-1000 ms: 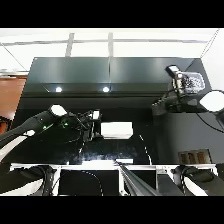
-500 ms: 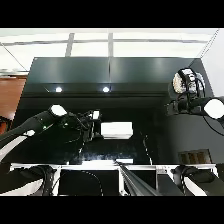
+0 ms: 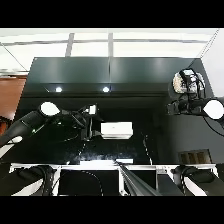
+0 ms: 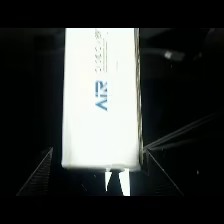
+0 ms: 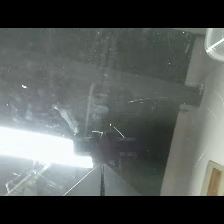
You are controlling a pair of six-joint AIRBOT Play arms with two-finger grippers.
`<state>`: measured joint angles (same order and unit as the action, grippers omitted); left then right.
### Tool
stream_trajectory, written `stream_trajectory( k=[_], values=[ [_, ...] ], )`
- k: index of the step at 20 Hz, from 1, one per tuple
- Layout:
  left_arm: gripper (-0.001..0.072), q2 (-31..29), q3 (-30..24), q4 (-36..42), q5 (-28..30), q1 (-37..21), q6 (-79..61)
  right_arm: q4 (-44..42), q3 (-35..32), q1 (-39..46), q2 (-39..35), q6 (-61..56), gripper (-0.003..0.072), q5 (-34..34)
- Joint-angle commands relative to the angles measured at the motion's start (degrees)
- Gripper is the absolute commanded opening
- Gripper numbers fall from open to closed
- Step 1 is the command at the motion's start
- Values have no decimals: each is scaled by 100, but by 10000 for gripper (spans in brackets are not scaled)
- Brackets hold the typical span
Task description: Fold the box and place the chain.
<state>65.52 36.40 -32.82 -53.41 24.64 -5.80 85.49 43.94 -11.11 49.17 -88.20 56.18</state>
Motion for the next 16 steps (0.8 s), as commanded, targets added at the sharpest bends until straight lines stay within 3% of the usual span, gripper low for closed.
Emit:
stream_trajectory(
  k=[1,5,8,16],
  values=[
    [716,-144,254,225,63,317,398,2,-4,4,-2,-240,3,-175],
    [716,560,713,221,588,901,708,2,-4,4,-4,-313,2,-155],
    [716,1001,957,223,337,966,846,2,-4,4,-4,-313,2,-105],
    [716,1211,988,212,284,994,927,-109,-4,4,-2,-315,1,-114]
  ],
)
